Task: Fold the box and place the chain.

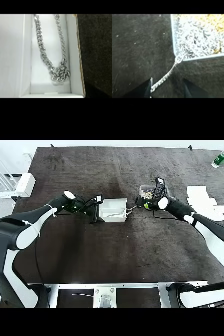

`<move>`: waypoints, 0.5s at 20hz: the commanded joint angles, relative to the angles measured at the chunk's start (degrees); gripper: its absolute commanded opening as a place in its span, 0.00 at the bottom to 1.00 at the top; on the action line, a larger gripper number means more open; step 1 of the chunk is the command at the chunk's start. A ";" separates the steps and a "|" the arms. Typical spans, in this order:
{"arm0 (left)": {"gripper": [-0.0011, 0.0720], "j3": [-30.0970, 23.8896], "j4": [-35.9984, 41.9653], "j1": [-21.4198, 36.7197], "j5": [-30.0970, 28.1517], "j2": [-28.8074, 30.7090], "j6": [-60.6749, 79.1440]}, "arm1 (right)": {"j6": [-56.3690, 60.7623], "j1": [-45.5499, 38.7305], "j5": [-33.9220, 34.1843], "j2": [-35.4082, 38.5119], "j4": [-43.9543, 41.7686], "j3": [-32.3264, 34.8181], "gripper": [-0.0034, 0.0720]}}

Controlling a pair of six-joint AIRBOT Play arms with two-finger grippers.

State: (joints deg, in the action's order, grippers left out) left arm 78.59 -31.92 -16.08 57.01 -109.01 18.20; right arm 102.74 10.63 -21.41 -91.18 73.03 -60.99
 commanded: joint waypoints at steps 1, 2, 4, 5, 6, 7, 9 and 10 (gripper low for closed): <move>0.66 0.02 -0.02 0.00 -0.02 0.02 0.00 | 0.13 0.02 4.50 -4.90 -3.63 -2.16 0.46; 0.66 0.02 -0.02 0.00 -0.02 0.02 0.00 | 0.11 0.00 6.16 -5.05 -3.58 -2.34 0.36; 0.66 0.02 -0.02 0.00 -0.02 0.02 0.00 | 0.11 -0.07 7.67 -4.42 -3.48 -2.34 0.07; 0.66 0.02 -0.02 0.00 -0.02 0.00 0.00 | -0.13 -0.04 5.88 -3.32 -3.39 -2.34 0.06; 0.66 0.02 -0.02 0.00 -0.02 0.02 0.00 | -2.56 0.33 2.73 -1.40 -3.41 -2.29 0.06; 0.66 0.02 -0.02 0.00 -0.02 0.02 0.00 | -5.49 0.72 -0.24 1.11 -3.43 -2.29 0.06; 0.66 0.02 -0.02 0.00 0.00 0.02 0.00 | -9.94 1.73 -4.20 9.20 -3.39 -2.29 0.06; 0.66 0.02 -0.02 0.00 0.00 0.02 -0.02 | -11.34 2.14 -5.01 13.77 -3.39 -2.29 0.06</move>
